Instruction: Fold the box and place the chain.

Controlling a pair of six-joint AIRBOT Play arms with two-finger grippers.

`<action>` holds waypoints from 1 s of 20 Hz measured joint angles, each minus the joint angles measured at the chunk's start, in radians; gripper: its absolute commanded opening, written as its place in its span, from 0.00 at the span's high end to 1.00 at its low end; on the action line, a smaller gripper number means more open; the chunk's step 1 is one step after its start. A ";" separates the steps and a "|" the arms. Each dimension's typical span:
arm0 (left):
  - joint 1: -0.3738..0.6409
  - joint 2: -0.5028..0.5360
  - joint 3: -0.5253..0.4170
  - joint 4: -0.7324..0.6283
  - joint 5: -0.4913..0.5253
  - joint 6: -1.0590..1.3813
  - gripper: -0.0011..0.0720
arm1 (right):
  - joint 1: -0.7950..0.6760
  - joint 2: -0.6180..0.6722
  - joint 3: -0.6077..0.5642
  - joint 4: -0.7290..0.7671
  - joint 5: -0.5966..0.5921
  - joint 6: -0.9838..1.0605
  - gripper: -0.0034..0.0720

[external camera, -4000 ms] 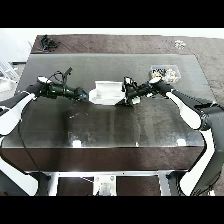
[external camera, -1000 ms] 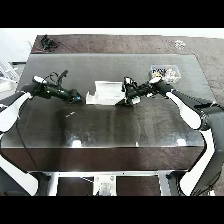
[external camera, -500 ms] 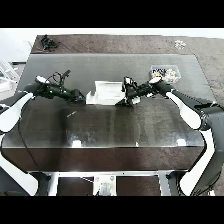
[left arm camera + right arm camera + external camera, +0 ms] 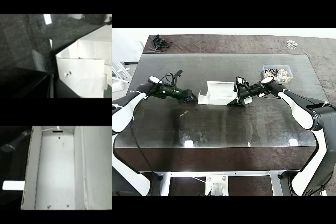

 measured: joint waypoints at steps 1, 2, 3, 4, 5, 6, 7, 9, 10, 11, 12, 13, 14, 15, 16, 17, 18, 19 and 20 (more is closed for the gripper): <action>-0.005 0.000 0.000 -0.002 0.003 -0.001 0.89 | 0.000 0.000 0.000 0.000 0.000 0.000 0.18; -0.010 0.000 0.000 -0.006 0.003 -0.001 0.89 | 0.000 0.000 0.000 0.000 0.000 0.000 0.18; -0.012 -0.001 0.000 -0.009 0.003 -0.001 0.89 | 0.000 0.000 0.000 0.000 0.000 0.000 0.18; -0.014 -0.001 0.000 -0.014 0.002 -0.001 0.89 | 0.000 0.000 0.000 0.000 0.000 0.000 0.18; -0.014 0.000 0.000 -0.022 -0.001 0.002 0.89 | 0.000 0.000 0.000 0.000 0.000 0.000 0.18; -0.014 0.005 0.002 -0.034 -0.005 0.006 0.89 | 0.000 0.000 0.000 0.000 0.000 0.000 0.18; -0.015 0.011 0.004 -0.044 -0.006 0.010 0.89 | 0.000 0.000 0.000 0.000 0.000 0.000 0.18; -0.016 0.021 0.007 -0.056 -0.010 0.014 0.89 | 0.000 0.000 0.000 0.000 0.000 0.000 0.18; -0.017 0.026 0.008 -0.065 -0.014 0.016 0.89 | 0.000 0.000 0.000 0.000 0.000 0.000 0.18; -0.017 0.028 0.009 -0.072 -0.019 0.018 0.89 | 0.000 0.000 0.000 0.000 0.000 0.000 0.18; -0.017 0.029 0.009 -0.080 -0.026 0.018 0.89 | 0.000 0.000 0.000 0.000 0.000 0.000 0.18; -0.017 0.032 0.010 -0.092 -0.033 0.019 0.89 | 0.000 0.000 0.000 0.000 0.000 0.000 0.18; -0.017 0.033 0.010 -0.105 -0.039 0.021 0.89 | 0.000 0.000 0.000 0.000 0.000 0.000 0.18; -0.017 0.033 0.010 -0.111 -0.042 0.022 0.89 | 0.000 0.000 0.000 0.000 0.000 0.000 0.18; -0.017 0.034 0.010 -0.118 -0.048 0.025 0.89 | 0.000 0.000 0.000 0.000 0.000 0.000 0.18; -0.017 0.035 0.010 -0.128 -0.052 0.028 0.89 | 0.000 0.000 0.000 0.000 0.000 0.000 0.18; -0.017 0.035 0.010 -0.137 -0.057 0.032 0.89 | 0.000 0.000 0.000 0.000 0.000 0.000 0.18; -0.017 0.035 0.010 -0.143 -0.061 0.034 0.89 | 0.000 0.000 0.000 0.000 0.000 0.000 0.18; -0.017 0.035 0.010 -0.150 -0.064 0.037 0.89 | 0.000 0.000 0.000 0.000 0.000 0.000 0.18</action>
